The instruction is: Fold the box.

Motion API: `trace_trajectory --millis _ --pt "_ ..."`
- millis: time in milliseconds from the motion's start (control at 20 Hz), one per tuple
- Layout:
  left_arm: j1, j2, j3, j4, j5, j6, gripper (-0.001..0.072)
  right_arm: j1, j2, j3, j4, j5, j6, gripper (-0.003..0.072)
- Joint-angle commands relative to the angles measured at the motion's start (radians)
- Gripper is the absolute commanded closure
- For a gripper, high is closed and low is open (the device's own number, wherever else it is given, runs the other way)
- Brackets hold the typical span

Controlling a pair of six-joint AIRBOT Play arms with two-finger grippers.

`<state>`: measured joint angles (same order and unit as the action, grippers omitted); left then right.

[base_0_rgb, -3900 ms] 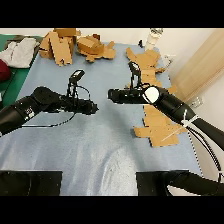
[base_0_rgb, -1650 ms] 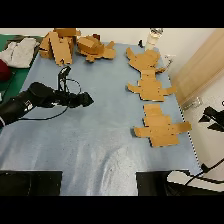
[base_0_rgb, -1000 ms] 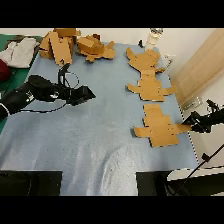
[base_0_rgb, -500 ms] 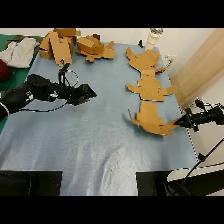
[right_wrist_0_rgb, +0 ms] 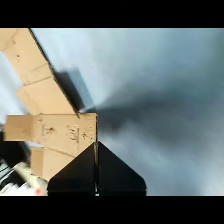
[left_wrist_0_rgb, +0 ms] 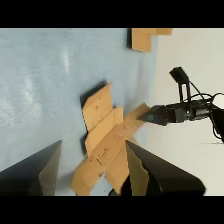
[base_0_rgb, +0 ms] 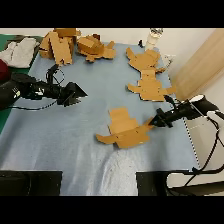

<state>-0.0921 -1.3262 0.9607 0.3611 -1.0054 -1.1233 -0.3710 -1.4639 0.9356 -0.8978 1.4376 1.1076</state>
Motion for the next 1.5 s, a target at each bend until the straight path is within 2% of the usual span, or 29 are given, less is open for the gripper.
trace_trajectory --millis 0,150,250,350,400,500,700,800,900,950,1100,1200,1250,1300,1450 --pt "0.043 -0.013 -0.005 0.007 -0.068 0.009 0.0106 0.201 0.115 -0.105 0.097 -0.365 -0.081 0.0681" --pt "0.043 -0.015 -0.008 0.008 -0.069 0.023 0.0106 0.359 0.232 -0.180 0.097 -0.616 -0.081 0.0682" --pt "0.043 -0.016 -0.008 0.007 -0.071 0.032 0.0106 0.427 0.285 -0.199 0.061 -0.657 -0.080 0.0674" --pt "0.043 -0.020 -0.008 0.009 -0.076 0.034 0.0106 0.442 0.295 -0.199 0.021 -0.606 -0.079 0.0358" --pt "0.043 -0.023 -0.008 0.014 -0.082 0.034 0.0106 0.438 0.293 -0.199 -0.007 -0.584 -0.072 0.0322" --pt "0.043 -0.026 -0.008 0.023 -0.093 0.034 0.0106 0.431 0.292 -0.198 -0.073 -0.594 -0.050 0.0322" --pt "0.043 -0.026 -0.008 0.024 -0.098 0.034 0.0106 0.431 0.240 -0.141 -0.116 -0.571 -0.051 0.0323" --pt "0.043 -0.026 -0.008 0.024 -0.102 0.035 0.0106 0.431 0.174 -0.082 -0.116 -0.500 -0.054 0.0329" --pt "0.043 -0.026 -0.008 0.024 -0.109 0.035 0.0106 0.433 0.105 -0.022 -0.116 -0.412 -0.070 0.0394" --pt "0.043 -0.026 -0.008 0.024 -0.113 0.035 0.0106 0.435 0.078 0.002 -0.116 -0.375 -0.072 0.0393" --pt "0.043 -0.026 -0.008 0.025 -0.132 0.040 0.0106 0.435 0.036 0.042 -0.111 -0.314 -0.074 0.0424" --pt "0.043 -0.034 -0.008 0.024 -0.143 0.039 0.0106 0.435 0.036 0.042 -0.109 -0.292 -0.093 0.0540" --pt "0.043 -0.045 -0.008 0.024 -0.159 0.039 0.0106 0.435 0.036 0.042 -0.109 -0.278 -0.096 0.0548" --pt "0.043 -0.066 -0.008 0.024 -0.180 0.039 0.0106 0.435 0.036 0.042 -0.104 -0.266 -0.099 0.0684" --pt "0.043 -0.146 -0.008 0.018 -0.215 0.057 0.0106 0.435 0.051 0.040 0.026 -0.257 -0.164 0.0682"
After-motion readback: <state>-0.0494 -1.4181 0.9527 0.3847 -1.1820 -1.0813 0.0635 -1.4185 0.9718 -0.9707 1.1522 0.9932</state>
